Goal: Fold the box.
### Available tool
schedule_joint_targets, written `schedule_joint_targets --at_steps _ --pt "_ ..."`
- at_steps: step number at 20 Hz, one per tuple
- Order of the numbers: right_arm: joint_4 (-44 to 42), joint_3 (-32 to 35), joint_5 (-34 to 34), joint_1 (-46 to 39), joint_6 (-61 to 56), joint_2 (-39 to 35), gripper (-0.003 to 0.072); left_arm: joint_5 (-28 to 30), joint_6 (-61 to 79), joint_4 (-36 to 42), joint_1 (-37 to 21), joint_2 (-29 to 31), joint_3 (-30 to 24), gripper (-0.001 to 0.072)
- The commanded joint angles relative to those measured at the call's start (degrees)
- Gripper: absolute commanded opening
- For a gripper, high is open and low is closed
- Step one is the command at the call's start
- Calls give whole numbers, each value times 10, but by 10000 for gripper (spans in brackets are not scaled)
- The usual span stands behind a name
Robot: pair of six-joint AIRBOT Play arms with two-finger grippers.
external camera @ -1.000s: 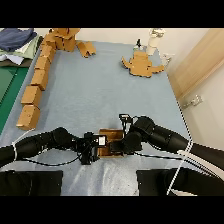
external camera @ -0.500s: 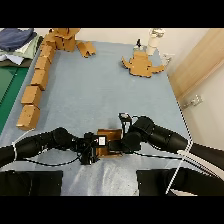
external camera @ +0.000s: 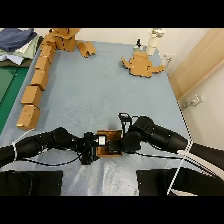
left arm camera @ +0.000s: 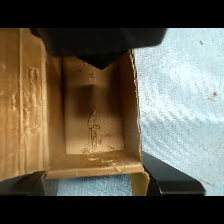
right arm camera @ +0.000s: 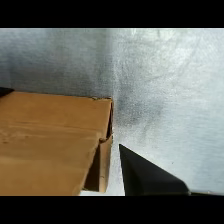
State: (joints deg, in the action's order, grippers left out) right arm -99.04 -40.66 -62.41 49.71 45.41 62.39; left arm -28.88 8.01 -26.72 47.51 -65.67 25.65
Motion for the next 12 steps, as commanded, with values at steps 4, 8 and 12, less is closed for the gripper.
schedule_joint_targets --at_steps 4,8,12 --pt "12 -39 -47 0 0 -36 481 -1 1 0 0 0 0 364" --pt "135 -64 -198 -12 -53 -93 367 -1 1 0 0 0 0 363" --pt "184 -64 -210 -134 66 -129 6 -1 1 0 0 0 0 363"
